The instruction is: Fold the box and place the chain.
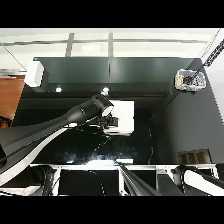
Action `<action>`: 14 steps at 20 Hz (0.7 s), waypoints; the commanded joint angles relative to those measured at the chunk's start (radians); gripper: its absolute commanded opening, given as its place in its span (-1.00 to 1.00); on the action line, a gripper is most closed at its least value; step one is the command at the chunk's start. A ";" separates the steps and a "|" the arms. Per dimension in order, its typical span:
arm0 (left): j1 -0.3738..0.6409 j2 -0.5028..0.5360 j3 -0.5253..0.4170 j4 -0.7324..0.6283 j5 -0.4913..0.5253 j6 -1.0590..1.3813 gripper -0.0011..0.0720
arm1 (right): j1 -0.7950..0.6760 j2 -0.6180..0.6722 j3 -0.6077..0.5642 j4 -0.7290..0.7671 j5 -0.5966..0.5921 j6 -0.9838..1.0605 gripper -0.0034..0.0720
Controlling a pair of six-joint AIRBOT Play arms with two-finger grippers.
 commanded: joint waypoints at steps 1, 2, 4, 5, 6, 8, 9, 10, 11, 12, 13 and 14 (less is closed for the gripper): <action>0.001 0.000 0.000 0.000 0.000 0.000 -0.89 | 0.032 0.139 -0.128 0.055 0.013 -0.036 -0.89; 0.000 0.000 0.000 0.000 0.000 0.000 -0.89 | 0.053 0.188 -0.194 0.055 0.016 -0.048 -0.89; 0.000 0.000 0.000 0.000 0.000 0.000 -0.89 | 0.114 0.278 -0.320 0.053 0.031 -0.066 -0.89; 0.000 0.000 0.000 0.000 0.000 0.000 -0.89 | 0.148 0.312 -0.371 0.051 0.035 -0.071 -0.89; 0.001 0.000 0.000 0.000 0.000 0.000 -0.89 | 0.183 0.340 -0.412 0.043 0.047 -0.071 -0.90; 0.001 0.000 0.000 0.000 0.001 0.000 -0.89 | 0.242 0.364 -0.451 0.031 0.079 -0.071 -0.90; 0.001 0.000 0.000 0.000 0.001 0.000 -0.89 | 0.268 0.365 -0.455 0.032 0.101 -0.071 -0.90; 0.001 0.000 0.000 0.000 0.000 0.000 -0.89 | 0.299 0.364 -0.457 0.032 0.130 -0.080 -0.91; 0.001 0.000 0.000 0.000 0.000 0.000 -0.89 | 0.327 0.364 -0.462 0.040 0.153 -0.089 -0.91; 0.000 0.000 0.000 0.000 0.000 0.000 -0.89 | 0.354 0.364 -0.468 0.054 0.183 -0.096 -0.91; 0.000 0.000 0.000 0.000 0.000 0.000 -0.89 | 0.380 0.364 -0.478 0.066 0.206 -0.101 -0.91; 0.001 0.000 0.000 0.000 0.000 0.000 -0.89 | 0.397 0.364 -0.492 0.077 0.224 -0.109 -0.91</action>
